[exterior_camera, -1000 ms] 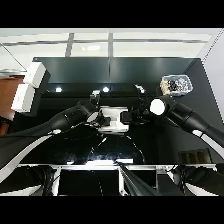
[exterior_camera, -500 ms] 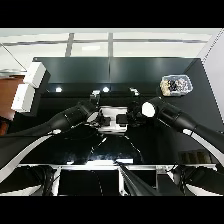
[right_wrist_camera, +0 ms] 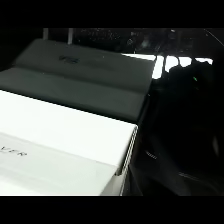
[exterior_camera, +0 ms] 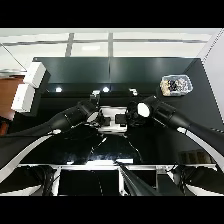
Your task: Fold the box and place the chain.
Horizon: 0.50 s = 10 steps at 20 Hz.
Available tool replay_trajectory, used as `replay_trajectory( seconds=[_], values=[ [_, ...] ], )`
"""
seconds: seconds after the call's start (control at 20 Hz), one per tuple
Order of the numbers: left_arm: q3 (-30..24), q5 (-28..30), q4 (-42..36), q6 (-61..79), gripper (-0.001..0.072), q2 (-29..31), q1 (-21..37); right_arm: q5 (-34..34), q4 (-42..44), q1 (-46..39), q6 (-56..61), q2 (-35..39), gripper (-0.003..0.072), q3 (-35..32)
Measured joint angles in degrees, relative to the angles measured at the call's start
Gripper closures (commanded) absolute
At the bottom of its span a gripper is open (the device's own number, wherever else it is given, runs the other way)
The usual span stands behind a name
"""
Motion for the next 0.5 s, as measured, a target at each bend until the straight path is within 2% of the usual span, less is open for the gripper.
replay_trajectory(
  seconds=[0.25,0.3,0.45,0.5],
  values=[
    [0.0,-0.02,0.0,-0.02,0.068,0.0,0.0,5.16,-4.42,2.38,3.32,-3.69,0.0341,4.28],
    [0.0,-0.02,0.0,-0.02,0.068,0.0,0.0,5.79,-4.94,2.71,3.63,-4.31,0.0381,4.96],
    [0.02,-0.07,-0.02,-0.02,0.068,0.02,0.0,8.11,-6.01,3.3,4.33,-6.14,0.0409,7.17],
    [0.0,-0.09,-0.04,-0.02,0.068,0.02,0.0,9.03,-6.32,3.43,4.52,-6.71,0.0454,7.89]
  ],
)
